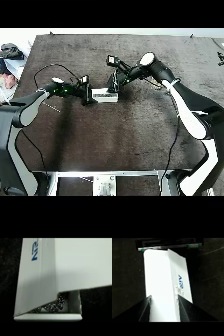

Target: Fold the box and place the chain.

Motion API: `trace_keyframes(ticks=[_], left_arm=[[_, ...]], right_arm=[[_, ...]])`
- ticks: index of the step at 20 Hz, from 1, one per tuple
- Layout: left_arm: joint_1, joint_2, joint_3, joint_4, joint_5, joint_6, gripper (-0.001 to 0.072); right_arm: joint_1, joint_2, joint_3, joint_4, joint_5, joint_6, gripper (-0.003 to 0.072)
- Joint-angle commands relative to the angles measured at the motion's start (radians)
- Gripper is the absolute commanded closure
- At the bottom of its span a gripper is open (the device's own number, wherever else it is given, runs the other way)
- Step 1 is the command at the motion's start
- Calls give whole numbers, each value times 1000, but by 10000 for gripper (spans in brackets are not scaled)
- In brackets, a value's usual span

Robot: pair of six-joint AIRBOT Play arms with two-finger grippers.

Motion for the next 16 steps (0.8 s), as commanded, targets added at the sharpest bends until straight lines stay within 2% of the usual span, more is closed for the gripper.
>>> trace_keyframes(ticks=[1, 3, 10, 16], left_arm=[[0, -1, 0, 0, 0, 0, 242], [0, -1, 0, 0, 0, 0, 242], [0, -1, 0, 0, 0, 0, 242], [0, -1, 0, 0, 0, 0, 243]], right_arm=[[-6, 39, -69, 11, -54, -34, 316], [-6, 39, -105, 56, -111, -92, 315], [0, 39, -200, 91, -148, -189, 304], [29, 30, -208, 97, -249, -246, 304]])
